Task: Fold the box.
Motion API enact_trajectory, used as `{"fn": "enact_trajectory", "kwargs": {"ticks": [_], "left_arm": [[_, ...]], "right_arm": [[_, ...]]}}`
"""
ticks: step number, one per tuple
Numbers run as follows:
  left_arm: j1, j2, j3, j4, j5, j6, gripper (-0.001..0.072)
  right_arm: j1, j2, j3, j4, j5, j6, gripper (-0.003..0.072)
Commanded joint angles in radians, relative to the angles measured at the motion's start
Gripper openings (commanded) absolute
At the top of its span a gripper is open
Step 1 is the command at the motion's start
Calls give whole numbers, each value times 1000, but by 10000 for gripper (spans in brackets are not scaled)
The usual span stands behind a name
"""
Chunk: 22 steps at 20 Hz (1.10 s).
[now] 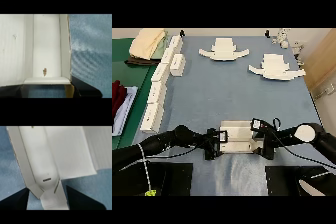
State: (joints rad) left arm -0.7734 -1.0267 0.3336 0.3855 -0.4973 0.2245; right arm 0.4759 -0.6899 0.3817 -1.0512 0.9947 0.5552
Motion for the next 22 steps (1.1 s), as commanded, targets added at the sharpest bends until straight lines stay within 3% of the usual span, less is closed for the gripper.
{"fn": "enact_trajectory", "kwargs": {"ticks": [1, 4, 6, 7, 9, 11, 13, 15, 18, 22], "left_arm": [[0, 0, 0, 0, 0, 0, 453], [0, 0, 0, 0, 0, 0, 453], [0, 0, 0, 0, 0, 0, 453], [0, 0, 0, 0, 0, 0, 453], [0, 0, 0, 0, 0, 0, 453], [0, 0, 0, 0, 0, 0, 453], [0, 0, 0, 0, 0, 0, 453], [0, 0, 0, 0, 0, 0, 452], [0, 0, 0, 0, 0, 0, 453], [0, 0, 0, 0, 0, 0, 453]], "right_arm": [[0, 93, 61, -190, 195, 275, 714], [0, 158, 76, -219, 292, 535, 701], [0, 180, 76, -42, 260, 697, 613], [0, 179, 76, 91, 211, 736, 573], [0, 131, 76, 336, 60, 738, 573], [0, 43, 76, 466, -106, 735, 568], [0, -73, 90, 485, -220, 713, 406], [0, -197, 111, 484, -280, 671, 402], [0, -366, 125, 486, -278, 655, 401], [0, -470, 125, 489, -272, 595, 401]]}}
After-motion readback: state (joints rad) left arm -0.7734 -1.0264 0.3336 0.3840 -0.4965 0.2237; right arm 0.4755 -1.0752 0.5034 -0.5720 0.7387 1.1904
